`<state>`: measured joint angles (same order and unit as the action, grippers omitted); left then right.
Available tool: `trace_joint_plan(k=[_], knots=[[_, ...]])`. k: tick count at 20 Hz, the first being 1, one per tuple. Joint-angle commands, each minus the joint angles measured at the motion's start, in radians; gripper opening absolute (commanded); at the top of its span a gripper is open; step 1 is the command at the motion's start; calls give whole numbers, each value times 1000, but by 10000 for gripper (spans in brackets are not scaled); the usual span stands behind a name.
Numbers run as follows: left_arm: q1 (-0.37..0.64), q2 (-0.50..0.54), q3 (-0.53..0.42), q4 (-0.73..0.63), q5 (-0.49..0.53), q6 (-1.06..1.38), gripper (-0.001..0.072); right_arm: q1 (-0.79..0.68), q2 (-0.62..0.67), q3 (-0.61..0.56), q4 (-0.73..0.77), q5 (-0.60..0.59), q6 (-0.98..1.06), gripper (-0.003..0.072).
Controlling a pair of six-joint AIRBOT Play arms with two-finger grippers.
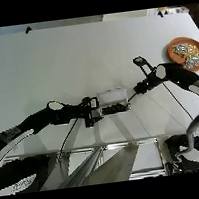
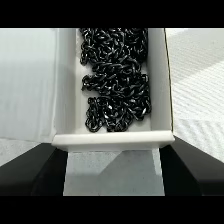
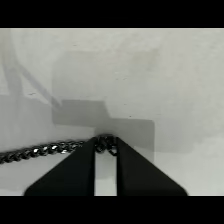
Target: Fold the box and place the chain.
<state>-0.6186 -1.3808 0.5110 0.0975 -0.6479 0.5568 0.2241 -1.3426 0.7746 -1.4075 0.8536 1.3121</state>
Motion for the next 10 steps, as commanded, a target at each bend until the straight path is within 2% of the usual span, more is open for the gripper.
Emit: trace_joint_plan(k=[1,4,8,10], knots=[[0,0,1,0,0,0,136,3,-2,-1,9,35,1,32],[0,0,1,0,0,0,136,3,48,-1,8,44,0,15],[0,0,1,0,0,0,136,3,197,-1,8,71,0,15],[0,0,1,0,0,0,136,3,227,-1,8,93,0,33]])
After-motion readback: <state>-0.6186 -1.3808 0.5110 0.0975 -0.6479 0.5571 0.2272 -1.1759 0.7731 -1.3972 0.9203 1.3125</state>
